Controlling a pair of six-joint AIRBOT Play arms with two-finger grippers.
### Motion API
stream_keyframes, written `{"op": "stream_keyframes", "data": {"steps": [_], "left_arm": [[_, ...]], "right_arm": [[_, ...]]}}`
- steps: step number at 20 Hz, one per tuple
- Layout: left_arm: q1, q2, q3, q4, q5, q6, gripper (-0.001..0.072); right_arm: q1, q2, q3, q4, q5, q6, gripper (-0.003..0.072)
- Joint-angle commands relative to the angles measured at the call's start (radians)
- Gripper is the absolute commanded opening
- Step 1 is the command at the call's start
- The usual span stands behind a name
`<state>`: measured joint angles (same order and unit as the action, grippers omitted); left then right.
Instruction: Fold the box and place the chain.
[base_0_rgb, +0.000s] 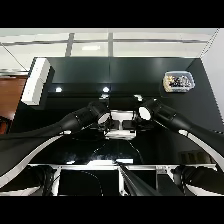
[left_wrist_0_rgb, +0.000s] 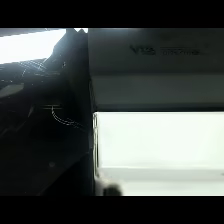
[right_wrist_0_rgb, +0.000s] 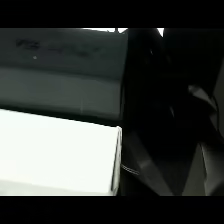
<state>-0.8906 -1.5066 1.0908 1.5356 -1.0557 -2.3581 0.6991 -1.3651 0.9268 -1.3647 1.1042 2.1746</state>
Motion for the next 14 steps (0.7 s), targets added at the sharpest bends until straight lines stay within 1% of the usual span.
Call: {"op": "stream_keyframes", "data": {"steps": [1,3,4,5,6,10,11,14], "left_arm": [[0.001,0.000,0.000,0.000,0.000,0.000,0.0027],[0.001,0.000,0.000,0.000,0.000,0.000,0.0027],[0.001,0.000,0.000,0.000,0.000,0.000,0.0027],[0.001,0.000,0.000,0.000,0.000,0.000,0.0027],[0.001,0.000,0.000,0.000,0.000,0.000,0.0027],[0.001,0.000,0.000,0.000,0.000,0.000,0.0027],[0.001,0.000,0.000,-0.002,-0.001,0.000,0.0027],[0.001,0.000,0.000,-0.008,-0.001,0.000,0.0027]], "right_arm": [[0.002,-0.037,0.022,-0.001,0.040,0.056,0.0169],[0.001,-0.045,0.022,-0.001,0.040,0.060,0.0169],[0.001,-0.046,0.022,-0.001,0.037,0.064,0.0136],[0.001,-0.046,0.023,-0.002,0.033,0.065,0.0035],[0.001,-0.046,0.024,-0.001,0.028,0.067,0.0016],[0.001,-0.046,0.027,0.001,0.025,0.066,0.0025],[0.001,-0.046,0.027,0.002,0.025,0.066,0.0101],[0.001,-0.046,0.027,0.003,0.018,0.067,0.0099]]}}
